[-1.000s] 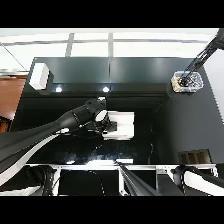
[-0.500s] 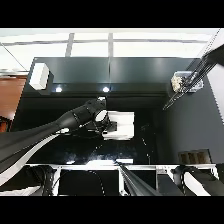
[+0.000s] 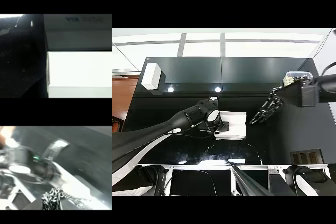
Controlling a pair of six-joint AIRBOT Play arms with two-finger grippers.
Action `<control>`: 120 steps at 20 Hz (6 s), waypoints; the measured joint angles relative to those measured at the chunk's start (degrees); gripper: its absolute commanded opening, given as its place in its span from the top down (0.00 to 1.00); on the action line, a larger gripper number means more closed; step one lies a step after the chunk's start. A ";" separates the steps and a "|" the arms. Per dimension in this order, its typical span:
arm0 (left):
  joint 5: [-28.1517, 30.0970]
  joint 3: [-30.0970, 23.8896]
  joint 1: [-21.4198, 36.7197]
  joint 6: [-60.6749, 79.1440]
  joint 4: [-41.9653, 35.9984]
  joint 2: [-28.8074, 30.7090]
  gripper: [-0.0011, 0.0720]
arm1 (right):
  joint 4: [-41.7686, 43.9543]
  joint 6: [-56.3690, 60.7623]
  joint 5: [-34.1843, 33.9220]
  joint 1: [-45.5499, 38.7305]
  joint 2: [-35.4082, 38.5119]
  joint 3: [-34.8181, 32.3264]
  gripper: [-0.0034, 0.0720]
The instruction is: Fold the box and place the chain.
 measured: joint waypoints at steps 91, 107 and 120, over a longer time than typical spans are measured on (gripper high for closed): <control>13.99 -28.72 21.77 132.50 -40.96 18.34 0.01 | -29.77 11.02 -15.10 -1.11 5.49 -30.40 0.50; 15.04 -27.23 28.44 143.49 -48.00 14.05 0.01 | -29.62 11.02 -16.24 -1.11 5.49 -30.40 0.50; 16.72 -25.90 25.42 143.88 -48.94 11.21 0.01 | -29.44 10.99 -17.92 -1.11 5.49 -30.40 0.50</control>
